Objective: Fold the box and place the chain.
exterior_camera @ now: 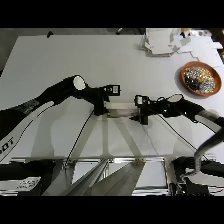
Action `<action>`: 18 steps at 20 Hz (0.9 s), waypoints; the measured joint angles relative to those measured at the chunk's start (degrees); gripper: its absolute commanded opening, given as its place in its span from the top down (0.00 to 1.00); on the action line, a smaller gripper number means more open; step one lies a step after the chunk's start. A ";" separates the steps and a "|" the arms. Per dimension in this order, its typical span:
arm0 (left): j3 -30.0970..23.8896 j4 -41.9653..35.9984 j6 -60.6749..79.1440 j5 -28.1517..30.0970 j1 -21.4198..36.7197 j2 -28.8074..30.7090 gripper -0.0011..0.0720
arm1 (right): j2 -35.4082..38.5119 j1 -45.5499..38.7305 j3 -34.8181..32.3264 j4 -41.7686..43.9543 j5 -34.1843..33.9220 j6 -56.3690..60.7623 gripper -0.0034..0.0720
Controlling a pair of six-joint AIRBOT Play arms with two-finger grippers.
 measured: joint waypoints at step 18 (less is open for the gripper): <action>0.00 6.40 -18.78 -13.60 -7.10 16.72 0.99 | 0.00 0.02 0.00 0.04 0.07 -0.02 0.35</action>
